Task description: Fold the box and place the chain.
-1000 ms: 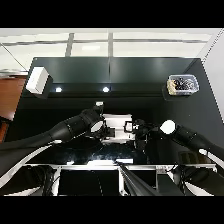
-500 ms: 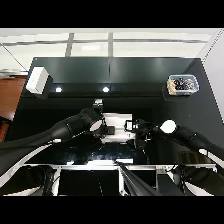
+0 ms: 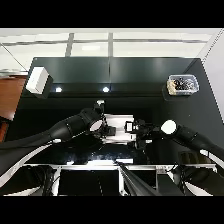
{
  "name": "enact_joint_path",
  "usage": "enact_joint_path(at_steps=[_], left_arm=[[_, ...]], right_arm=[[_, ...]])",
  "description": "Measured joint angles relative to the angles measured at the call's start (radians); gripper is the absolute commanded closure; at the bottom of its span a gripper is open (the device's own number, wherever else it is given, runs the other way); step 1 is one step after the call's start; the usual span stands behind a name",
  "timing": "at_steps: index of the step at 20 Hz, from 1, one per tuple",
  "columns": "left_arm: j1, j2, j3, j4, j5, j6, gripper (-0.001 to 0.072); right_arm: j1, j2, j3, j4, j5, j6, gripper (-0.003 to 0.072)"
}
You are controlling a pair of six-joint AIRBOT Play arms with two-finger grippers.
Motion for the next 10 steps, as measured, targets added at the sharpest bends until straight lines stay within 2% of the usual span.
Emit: enact_joint_path(at_steps=[6, 10], left_arm=[[0.031, 0.018, 0.000, 0.039, -0.062, 0.012, 0.0680], [0.038, 0.023, -0.020, 0.082, -0.092, 0.003, 0.0680]], right_arm=[[-0.002, 0.056, 0.053, -0.142, 0.068, 0.092, -0.0015], [-0.002, 0.068, 0.065, -0.180, 0.089, 0.116, -0.0015]])
